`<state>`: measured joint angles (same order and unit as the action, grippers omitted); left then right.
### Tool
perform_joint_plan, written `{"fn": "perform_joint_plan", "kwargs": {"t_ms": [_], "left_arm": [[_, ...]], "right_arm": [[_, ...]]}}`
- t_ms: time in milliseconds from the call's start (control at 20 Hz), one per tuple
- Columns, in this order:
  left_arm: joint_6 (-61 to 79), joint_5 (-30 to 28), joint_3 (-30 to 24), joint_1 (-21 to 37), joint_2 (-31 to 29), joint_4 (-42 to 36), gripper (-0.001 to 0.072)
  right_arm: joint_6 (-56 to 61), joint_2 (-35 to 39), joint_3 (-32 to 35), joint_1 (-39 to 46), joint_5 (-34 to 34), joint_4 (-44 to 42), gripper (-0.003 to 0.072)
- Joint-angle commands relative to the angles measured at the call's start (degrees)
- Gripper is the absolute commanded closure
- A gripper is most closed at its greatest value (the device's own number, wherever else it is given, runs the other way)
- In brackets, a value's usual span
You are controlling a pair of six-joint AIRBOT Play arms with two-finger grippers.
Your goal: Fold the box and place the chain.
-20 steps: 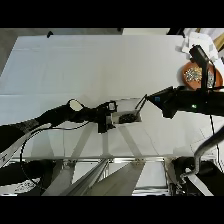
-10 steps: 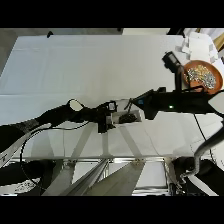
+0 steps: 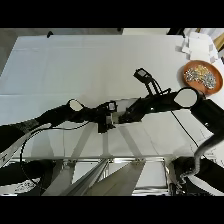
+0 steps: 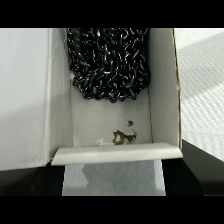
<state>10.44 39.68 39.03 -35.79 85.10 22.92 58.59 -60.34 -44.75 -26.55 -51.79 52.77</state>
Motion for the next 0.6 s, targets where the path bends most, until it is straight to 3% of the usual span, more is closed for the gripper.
{"fn": "perform_joint_plan", "kwargs": {"t_ms": [0,50,150,550], "left_arm": [[0.0,-0.02,-0.02,-0.02,-0.04,0.02,0.0459],[0.0,-0.02,-0.02,0.0,-0.04,0.02,0.0459],[0.0,-0.02,-0.02,-0.02,-0.04,0.02,0.0459],[0.0,0.0,-0.02,-0.02,-0.04,0.0,0.0459]], "right_arm": [[1.14,-2.19,0.0,-0.31,0.26,2.89,0.0672],[1.14,-2.29,0.0,-0.31,0.22,2.89,0.0671],[1.11,-2.29,0.0,-0.31,0.15,2.62,0.0565],[-0.83,-0.28,-2.99,-3.08,-1.81,4.15,0.0556]]}}
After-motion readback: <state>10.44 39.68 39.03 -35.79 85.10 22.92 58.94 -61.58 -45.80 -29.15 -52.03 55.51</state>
